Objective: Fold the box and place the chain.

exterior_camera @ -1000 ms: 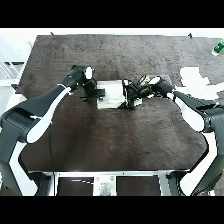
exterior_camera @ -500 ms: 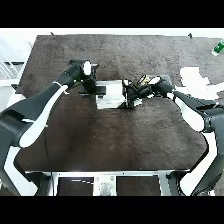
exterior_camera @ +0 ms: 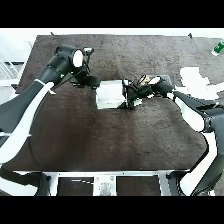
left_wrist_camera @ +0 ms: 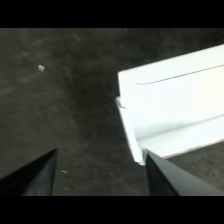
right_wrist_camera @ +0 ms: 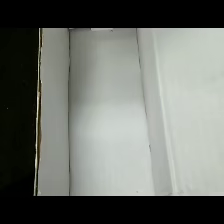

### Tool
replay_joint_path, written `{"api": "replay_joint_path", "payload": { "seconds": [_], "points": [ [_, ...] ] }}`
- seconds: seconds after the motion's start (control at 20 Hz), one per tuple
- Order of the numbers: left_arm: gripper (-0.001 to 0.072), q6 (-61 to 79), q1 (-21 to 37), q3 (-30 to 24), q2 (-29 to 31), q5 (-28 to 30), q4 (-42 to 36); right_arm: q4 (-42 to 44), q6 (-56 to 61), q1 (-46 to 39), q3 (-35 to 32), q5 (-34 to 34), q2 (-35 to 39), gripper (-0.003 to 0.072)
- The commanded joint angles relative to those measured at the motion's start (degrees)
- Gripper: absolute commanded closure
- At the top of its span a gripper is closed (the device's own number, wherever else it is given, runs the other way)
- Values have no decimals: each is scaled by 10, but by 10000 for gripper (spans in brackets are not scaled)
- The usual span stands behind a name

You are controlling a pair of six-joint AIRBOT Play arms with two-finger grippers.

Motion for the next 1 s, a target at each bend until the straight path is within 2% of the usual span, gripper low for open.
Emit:
{"api": "replay_joint_path", "payload": {
  "seconds": [0.0, 0.15, 0.35, 0.4, 0.55, 0.7, 0.75, 0.85, 0.9, 0.95],
  "points": [
    [100, 16, 0, -57, 53, 61, 47, 0, 0, 0, 0, 0, 0, 105],
    [100, 25, 17, -156, 112, 142, 55, 0, 0, 0, 0, 0, 0, 105],
    [100, 116, 61, -310, 191, 328, 43, 0, 0, 0, 0, 0, 0, 105],
    [101, 127, 70, -333, 199, 344, 32, 0, 0, 0, 0, 0, 0, 105],
    [101, 131, 72, -340, 200, 307, 39, 0, 0, 0, 0, 0, 0, 105],
    [102, 126, 72, -341, 199, 345, 26, 0, 0, 0, 0, 0, 0, 105],
    [102, 161, 72, -346, 198, 378, 2, 0, 0, 0, 0, 0, 0, 105],
    [102, 266, 75, -348, 198, 402, -28, 0, 0, 0, 0, 0, 0, 105],
    [103, 336, 89, -348, 198, 406, -82, 0, 0, 0, 0, 0, 0, 105],
    [103, 434, 114, -348, 196, 409, -171, 0, 0, 0, 0, 0, 0, 105]
  ]
}}
